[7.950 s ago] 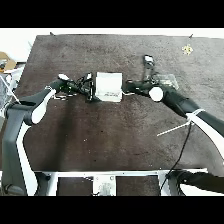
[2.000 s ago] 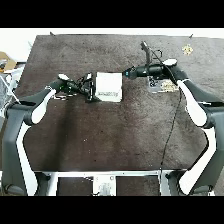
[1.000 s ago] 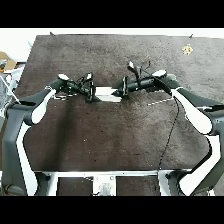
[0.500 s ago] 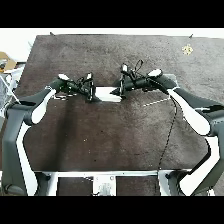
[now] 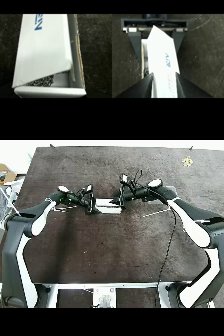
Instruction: Fold the box and place the chain.
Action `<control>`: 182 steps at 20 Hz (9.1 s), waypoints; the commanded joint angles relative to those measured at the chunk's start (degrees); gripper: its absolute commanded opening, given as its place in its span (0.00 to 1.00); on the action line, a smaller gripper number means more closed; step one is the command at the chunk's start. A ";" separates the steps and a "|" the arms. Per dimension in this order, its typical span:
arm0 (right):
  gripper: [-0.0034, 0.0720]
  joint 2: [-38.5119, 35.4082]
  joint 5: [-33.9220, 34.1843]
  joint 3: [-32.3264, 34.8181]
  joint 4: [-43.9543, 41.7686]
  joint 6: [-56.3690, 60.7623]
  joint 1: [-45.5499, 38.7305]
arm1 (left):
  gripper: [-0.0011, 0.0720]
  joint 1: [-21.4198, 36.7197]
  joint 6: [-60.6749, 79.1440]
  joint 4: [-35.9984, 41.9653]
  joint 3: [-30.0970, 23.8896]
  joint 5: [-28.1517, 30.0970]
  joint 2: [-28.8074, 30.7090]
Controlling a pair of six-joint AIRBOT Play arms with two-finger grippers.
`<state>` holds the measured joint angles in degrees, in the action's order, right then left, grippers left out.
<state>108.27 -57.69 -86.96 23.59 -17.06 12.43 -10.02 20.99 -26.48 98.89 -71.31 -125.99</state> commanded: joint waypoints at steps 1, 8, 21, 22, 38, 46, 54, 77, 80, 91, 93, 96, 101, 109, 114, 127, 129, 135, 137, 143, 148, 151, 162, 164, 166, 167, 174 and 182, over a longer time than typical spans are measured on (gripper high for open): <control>0.46 0.04 -0.57 0.00 3.76 1.90 0.02 | 0.55 -0.04 0.02 -0.04 -0.02 -0.02 -0.02; 0.46 0.04 -5.11 0.02 8.87 5.64 0.02 | 0.55 -0.04 0.02 -0.02 -0.02 -0.04 -0.02; 0.46 -0.81 -8.90 -0.55 -1.07 6.36 0.00 | 0.55 -0.04 0.02 -0.04 -0.02 -0.02 -0.02; 0.46 -0.81 -9.22 -0.59 -2.71 6.36 0.00 | 0.55 -0.04 0.02 -0.04 -0.02 -0.04 -0.02; 0.07 5.33 -6.88 -0.52 7.78 6.38 1.01 | 0.55 -0.04 0.02 -0.04 -0.02 -0.02 -0.02; 0.05 0.02 -6.16 -0.55 -2.27 6.29 -1.03 | 0.55 -0.04 0.02 -0.04 -0.02 -0.04 -0.02; 0.04 -21.27 -5.57 2.05 -4.37 19.69 -5.07 | 0.55 -0.04 0.02 -0.04 -0.02 -0.02 -0.02; 0.05 -80.83 43.56 76.89 -6.51 21.40 -13.81 | 0.28 -0.04 -0.35 2.95 0.15 -0.26 -0.02; 0.05 -80.83 43.56 76.89 -6.49 21.40 -13.81 | 0.03 0.15 -7.78 5.79 0.28 3.56 1.86; 0.05 -80.83 43.52 76.89 -6.51 21.42 -13.81 | 0.03 19.82 -40.98 1.36 0.26 37.42 28.92; 0.05 -80.83 42.47 76.89 -6.51 21.42 -13.79 | 0.03 25.75 -51.10 -5.35 0.24 39.56 28.89; 0.05 -80.83 41.83 76.89 -6.51 21.42 -13.79 | 0.03 32.41 -60.39 -15.63 0.09 38.75 26.99; 0.05 -80.83 41.86 76.91 -6.51 21.42 -13.79 | 0.03 35.93 -61.40 -17.51 -0.04 35.58 19.78; 0.05 -80.83 41.86 76.91 -6.51 21.42 -13.79 | 0.03 35.93 -61.07 -18.45 -0.04 43.36 10.14; 0.05 -80.83 42.14 76.91 -6.51 21.40 -13.79 | 0.03 35.41 -56.24 -18.14 -0.02 42.60 6.29; 0.05 -80.83 42.73 76.91 -6.49 21.40 -13.79 | 0.99 35.50 -55.58 -15.96 6.32 35.71 5.68; 0.05 -80.83 42.71 76.91 -6.49 21.40 -13.79 | 0.99 35.47 -57.24 -16.00 11.30 31.04 5.68; 0.05 -80.81 42.73 76.91 -6.49 21.40 -13.79 | 0.99 35.58 -63.01 -15.89 20.81 29.35 10.78; 0.05 -80.81 42.75 76.98 -6.23 21.40 -13.79 | 0.99 35.58 -63.06 -15.45 20.81 31.08 14.58; 0.05 -80.81 43.08 77.15 -5.84 21.40 -13.79 | 0.02 35.32 -62.71 -5.40 19.89 24.61 24.70; 0.05 -80.81 43.17 77.15 -5.84 21.40 -13.79 | 0.02 31.26 -47.47 -0.61 3.50 35.04 40.28; 0.05 -80.81 43.17 77.15 -5.84 21.40 -13.79 | 0.02 26.43 -36.72 1.03 -13.31 46.45 51.93; 0.05 -80.81 43.10 77.26 -5.86 21.40 -13.79 | 0.02 13.77 3.50 40.26 -74.27 57.18 96.59; 0.05 -80.81 43.12 77.26 -5.86 21.40 -13.79 | 0.02 13.77 3.34 40.59 -80.94 57.35 105.72; 0.05 -80.81 43.12 77.26 -5.86 21.40 -13.79 | 0.02 13.77 2.71 40.63 -86.60 58.38 114.66; 0.05 -80.81 43.15 77.26 -5.84 21.40 -13.79 | 0.02 13.77 1.42 40.61 -89.15 59.87 118.75; 0.05 -80.81 43.15 77.26 -5.84 21.40 -13.79 | 0.02 13.77 -2.12 40.59 -94.79 63.28 127.16; 0.05 -80.81 43.15 77.26 -5.84 21.38 -13.79 | 0.03 13.77 -2.14 40.59 -94.79 63.39 127.16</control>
<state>27.51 -14.55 -9.74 17.76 4.32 -1.41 3.77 18.98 14.09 4.21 -7.99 0.99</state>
